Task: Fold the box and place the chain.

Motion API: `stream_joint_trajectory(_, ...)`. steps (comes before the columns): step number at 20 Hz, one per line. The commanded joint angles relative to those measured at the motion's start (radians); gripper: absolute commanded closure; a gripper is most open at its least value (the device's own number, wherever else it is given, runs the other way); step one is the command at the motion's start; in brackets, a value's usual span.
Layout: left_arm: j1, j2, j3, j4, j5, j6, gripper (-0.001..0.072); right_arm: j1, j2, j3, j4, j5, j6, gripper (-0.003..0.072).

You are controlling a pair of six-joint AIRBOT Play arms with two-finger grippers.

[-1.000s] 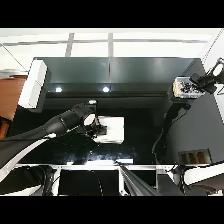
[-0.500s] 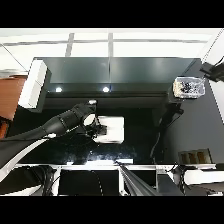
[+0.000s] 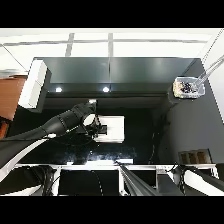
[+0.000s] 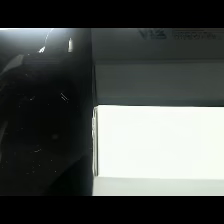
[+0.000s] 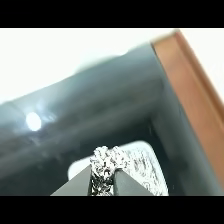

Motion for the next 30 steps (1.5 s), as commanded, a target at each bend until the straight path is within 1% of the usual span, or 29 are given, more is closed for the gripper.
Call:
stream_joint_trajectory(1,0.001,0.0,0.001,0.002,0.012,0.021,0.0677,0.0,0.146,0.001,0.113,0.03,-0.066,0.0664)
stream_joint_trajectory(3,0.001,0.0,0.001,0.008,0.012,0.022,0.0677,0.0,0.219,0.001,0.223,0.089,-0.068,0.0664)
stream_joint_trajectory(4,0.001,0.0,0.001,0.01,0.012,0.022,0.0677,0.0,0.25,0.001,0.291,0.111,-0.106,0.0664)
stream_joint_trajectory(6,0.001,0.0,0.001,0.023,0.008,0.022,0.0677,0.0,0.298,0.001,0.376,0.147,-0.15,0.0663)
stream_joint_trajectory(9,0.001,0.0,0.001,0.026,0.008,0.022,0.0677,0.0,0.341,0.001,0.521,0.194,-0.207,0.0664)
stream_joint_trajectory(11,0.001,0.0,0.001,0.027,0.008,0.022,0.0677,0.007,0.355,0.001,0.619,0.201,-0.226,0.0664)
stream_joint_trajectory(13,0.001,0.0,0.001,0.027,0.01,0.022,0.0677,0.035,0.358,0.001,0.683,0.212,-0.234,0.0663)
stream_joint_trajectory(15,0.001,0.0,0.001,0.028,0.011,0.022,0.0677,0.084,0.358,0.001,0.694,0.246,-0.234,0.0663)
stream_joint_trajectory(20,0.001,0.0,0.001,0.038,0.013,0.022,0.0677,0.241,0.357,0.0,0.686,0.378,-0.235,0.0663)
stream_joint_trajectory(26,0.001,0.0,0.001,0.043,0.011,0.022,0.0677,0.399,0.357,0.0,0.695,0.391,-0.228,0.0663)
stream_joint_trajectory(30,0.001,0.0,0.001,0.049,0.01,0.022,0.0677,0.48,0.357,0.0,0.736,0.366,-0.223,0.0663)
